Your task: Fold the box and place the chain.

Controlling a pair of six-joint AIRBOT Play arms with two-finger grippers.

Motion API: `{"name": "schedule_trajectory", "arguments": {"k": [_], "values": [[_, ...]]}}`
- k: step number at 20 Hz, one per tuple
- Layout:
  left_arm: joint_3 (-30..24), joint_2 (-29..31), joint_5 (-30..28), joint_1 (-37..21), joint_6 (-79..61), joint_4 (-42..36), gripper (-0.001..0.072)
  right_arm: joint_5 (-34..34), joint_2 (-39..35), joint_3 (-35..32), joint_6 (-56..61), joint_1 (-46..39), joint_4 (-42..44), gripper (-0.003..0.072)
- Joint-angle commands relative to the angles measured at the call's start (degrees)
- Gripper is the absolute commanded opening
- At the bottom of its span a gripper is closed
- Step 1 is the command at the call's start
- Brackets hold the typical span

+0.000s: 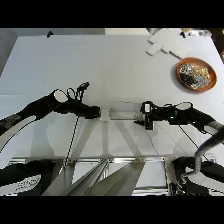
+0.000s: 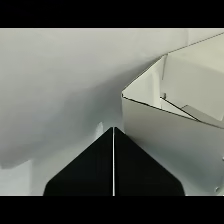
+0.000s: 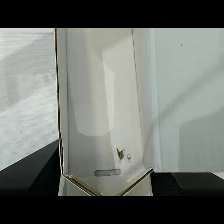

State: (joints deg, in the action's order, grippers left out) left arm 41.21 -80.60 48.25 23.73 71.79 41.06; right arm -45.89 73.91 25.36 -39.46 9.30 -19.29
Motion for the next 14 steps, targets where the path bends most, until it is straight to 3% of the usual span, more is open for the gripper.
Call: {"name": "schedule_trajectory", "arguments": {"k": [1,4,9,14], "values": [[0.04,0.11,-0.07,0.37,-1.33,-0.81,0.0009,-0.02,0.02,-0.02,0.0,0.02,0.02,0.0482],[0.07,2.36,-0.37,0.37,-3.3,-1.66,0.0017,0.0,0.0,-0.02,0.0,0.02,0.02,0.0482],[0.07,7.28,-2.27,1.03,-4.5,-3.08,0.0305,0.0,0.0,-0.02,0.0,0.02,0.02,0.0482],[0.07,7.26,-3.85,3.45,-4.5,-4.85,0.0397,0.0,0.0,-0.02,0.0,0.02,0.02,0.0482]]}}
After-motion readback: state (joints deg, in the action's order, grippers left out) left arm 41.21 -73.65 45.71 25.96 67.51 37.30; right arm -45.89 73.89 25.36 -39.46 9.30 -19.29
